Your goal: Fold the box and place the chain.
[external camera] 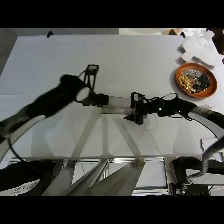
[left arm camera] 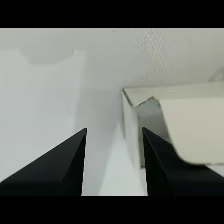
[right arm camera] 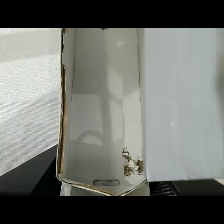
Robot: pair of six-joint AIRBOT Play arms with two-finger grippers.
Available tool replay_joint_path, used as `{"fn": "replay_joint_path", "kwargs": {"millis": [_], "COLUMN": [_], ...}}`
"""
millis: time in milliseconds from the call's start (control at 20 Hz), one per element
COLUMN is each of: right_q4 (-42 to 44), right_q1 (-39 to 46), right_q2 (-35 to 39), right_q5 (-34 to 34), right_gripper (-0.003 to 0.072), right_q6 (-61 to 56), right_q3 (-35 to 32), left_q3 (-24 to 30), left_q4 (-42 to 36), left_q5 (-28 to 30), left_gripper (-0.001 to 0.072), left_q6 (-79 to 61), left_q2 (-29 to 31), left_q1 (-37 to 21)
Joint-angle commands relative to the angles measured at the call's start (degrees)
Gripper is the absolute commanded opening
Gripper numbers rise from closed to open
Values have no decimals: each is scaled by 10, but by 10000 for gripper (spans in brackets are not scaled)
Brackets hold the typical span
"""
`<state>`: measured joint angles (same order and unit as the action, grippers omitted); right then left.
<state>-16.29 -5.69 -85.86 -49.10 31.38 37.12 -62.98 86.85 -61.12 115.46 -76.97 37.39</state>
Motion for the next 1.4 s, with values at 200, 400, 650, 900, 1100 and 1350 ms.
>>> {"fn": "replay_joint_path", "kwargs": {"millis": [200,400,650,900,1100,1350], "right_q4": [0,0,0,0,0,0], "right_q1": [0,0,0,0,0,0], "right_q2": [0,0,0,0,0,0], "right_q5": [0,0,0,0,0,0], "right_gripper": [434,434,434,434,434,434], "right_q6": [0,0,0,0,0,0], "right_q3": [0,0,0,0,0,0], "left_q3": [22,36,36,35,17,4], "left_q4": [-304,-327,-435,-520,-564,-556], "left_q5": [-37,-38,-48,-82,-132,-166], "left_gripper": [397,398,702,702,703,702], "left_q6": [-556,-961,-1254,-1399,-1451,-1451], "left_q2": [35,5,-80,-158,-204,-226], "left_q1": [-191,-251,-282,-282,-282,-273]}}
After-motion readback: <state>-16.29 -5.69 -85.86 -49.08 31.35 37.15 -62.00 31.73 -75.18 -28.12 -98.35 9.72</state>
